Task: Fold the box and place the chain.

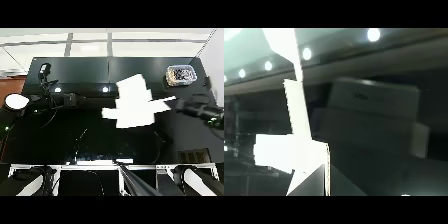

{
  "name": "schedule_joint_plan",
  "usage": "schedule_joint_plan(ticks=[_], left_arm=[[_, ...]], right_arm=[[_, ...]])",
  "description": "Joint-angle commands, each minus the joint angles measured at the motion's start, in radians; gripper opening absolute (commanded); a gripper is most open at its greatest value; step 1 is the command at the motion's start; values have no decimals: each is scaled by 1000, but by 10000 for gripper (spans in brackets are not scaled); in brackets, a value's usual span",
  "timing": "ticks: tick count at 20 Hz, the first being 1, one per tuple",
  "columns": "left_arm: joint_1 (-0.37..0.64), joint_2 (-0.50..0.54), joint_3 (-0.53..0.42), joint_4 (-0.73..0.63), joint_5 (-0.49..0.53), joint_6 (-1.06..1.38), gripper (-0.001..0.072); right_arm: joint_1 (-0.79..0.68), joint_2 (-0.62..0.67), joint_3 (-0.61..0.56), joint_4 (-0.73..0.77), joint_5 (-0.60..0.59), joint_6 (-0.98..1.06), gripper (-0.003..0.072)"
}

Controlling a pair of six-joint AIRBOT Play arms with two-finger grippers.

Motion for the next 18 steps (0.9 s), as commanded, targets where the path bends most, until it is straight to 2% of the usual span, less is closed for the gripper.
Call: schedule_joint_plan(ticks=[1,4,6,11,13,15,17,18], left_arm=[[-16,-86,3,-83,-15,7,712],[-12,-216,56,-99,-131,6,712],[8,-313,103,-112,-221,6,712],[24,-497,189,-124,-434,27,712],[24,-547,199,-225,-495,149,712],[19,-607,227,-305,-618,259,712],[13,-665,298,-251,-722,273,688],[10,-683,330,-202,-740,270,685]], right_arm=[[317,78,-125,145,-318,-46,12],[546,76,-129,146,-517,-39,11],[635,76,-129,146,-602,-38,11],[659,76,-129,150,-602,-37,11],[659,76,-129,150,-597,-38,11],[659,76,-129,150,-592,-37,11],[659,76,-129,149,-582,-38,11],[659,76,-129,145,-578,-38,12]])
